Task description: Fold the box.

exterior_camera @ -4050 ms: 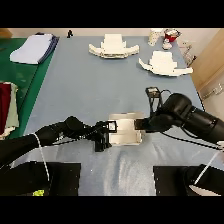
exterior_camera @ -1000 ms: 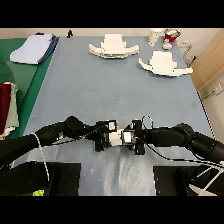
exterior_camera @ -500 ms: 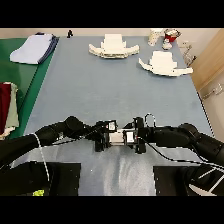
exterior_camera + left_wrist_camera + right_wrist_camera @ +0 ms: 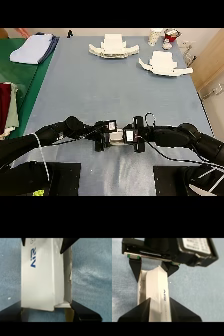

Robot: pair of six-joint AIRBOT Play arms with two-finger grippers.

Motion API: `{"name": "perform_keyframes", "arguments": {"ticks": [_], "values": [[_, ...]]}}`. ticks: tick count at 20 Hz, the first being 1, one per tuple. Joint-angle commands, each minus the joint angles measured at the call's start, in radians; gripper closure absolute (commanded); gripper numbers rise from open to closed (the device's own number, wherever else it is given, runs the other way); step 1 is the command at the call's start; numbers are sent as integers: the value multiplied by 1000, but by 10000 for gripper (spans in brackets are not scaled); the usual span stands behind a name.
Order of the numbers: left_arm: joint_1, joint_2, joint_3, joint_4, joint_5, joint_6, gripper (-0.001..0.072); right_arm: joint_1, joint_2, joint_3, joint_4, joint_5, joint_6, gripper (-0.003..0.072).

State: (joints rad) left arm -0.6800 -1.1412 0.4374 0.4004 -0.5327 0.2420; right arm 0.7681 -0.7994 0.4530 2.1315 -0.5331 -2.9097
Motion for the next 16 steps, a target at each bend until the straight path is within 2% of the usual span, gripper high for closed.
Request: {"name": "perform_keyframes", "arguments": {"ticks": [1, 3, 5, 7, 8, 16], "values": [[0, 0, 0, 1, -1, 0, 193, 1, -20, 1, 4, 1, 23, 403], [0, 0, 0, 1, -1, 0, 193, 1, -29, 0, 20, 0, 22, 407], [0, 0, 0, 1, -1, 0, 192, 1, -29, 1, 28, -7, 22, 471], [0, 0, 0, 1, -1, 0, 193, 1, -29, 0, 32, -14, 22, 476], [0, 0, 0, 1, -1, 0, 192, 1, -29, 0, 38, -20, 23, 522], [0, 0, 0, 1, -1, 1, 192, 1, -31, 0, 46, -48, 22, 513]]}}
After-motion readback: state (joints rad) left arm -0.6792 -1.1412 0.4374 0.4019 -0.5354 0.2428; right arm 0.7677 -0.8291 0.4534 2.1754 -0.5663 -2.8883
